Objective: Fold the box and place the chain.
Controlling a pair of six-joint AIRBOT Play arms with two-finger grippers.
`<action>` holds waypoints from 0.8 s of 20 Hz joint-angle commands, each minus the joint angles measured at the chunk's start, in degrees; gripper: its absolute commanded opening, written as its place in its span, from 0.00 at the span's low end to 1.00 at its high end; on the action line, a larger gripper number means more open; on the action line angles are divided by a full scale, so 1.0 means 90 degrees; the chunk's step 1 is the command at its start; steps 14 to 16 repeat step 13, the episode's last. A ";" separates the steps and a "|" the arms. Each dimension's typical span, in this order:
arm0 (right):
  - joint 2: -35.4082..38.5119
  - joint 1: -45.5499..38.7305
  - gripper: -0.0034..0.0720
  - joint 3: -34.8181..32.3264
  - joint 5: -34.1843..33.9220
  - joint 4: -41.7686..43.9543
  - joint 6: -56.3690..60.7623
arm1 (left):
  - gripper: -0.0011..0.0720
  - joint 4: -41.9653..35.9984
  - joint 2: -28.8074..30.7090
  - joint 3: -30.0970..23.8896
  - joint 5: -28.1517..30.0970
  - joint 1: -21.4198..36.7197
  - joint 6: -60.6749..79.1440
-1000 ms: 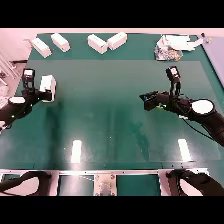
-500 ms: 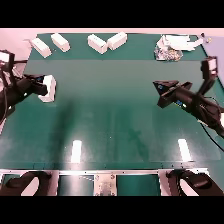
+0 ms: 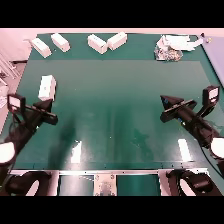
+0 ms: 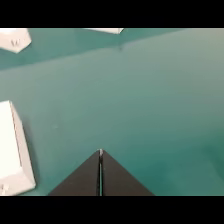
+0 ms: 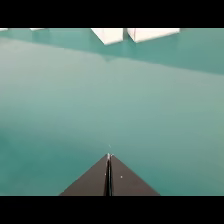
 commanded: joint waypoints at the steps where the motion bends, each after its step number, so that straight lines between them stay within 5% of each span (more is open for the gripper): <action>1: 0.0073 0.0007 0.06 -0.0746 -0.0697 -0.0075 -0.0168 | 0.03 0.0019 0.0185 -0.0780 0.1020 -0.0318 -0.0039; 16: 0.0073 -0.0005 0.06 -0.1185 -0.0857 -0.0075 -0.0165 | 0.04 0.0019 0.0185 -0.0826 0.1044 -0.0318 -0.0041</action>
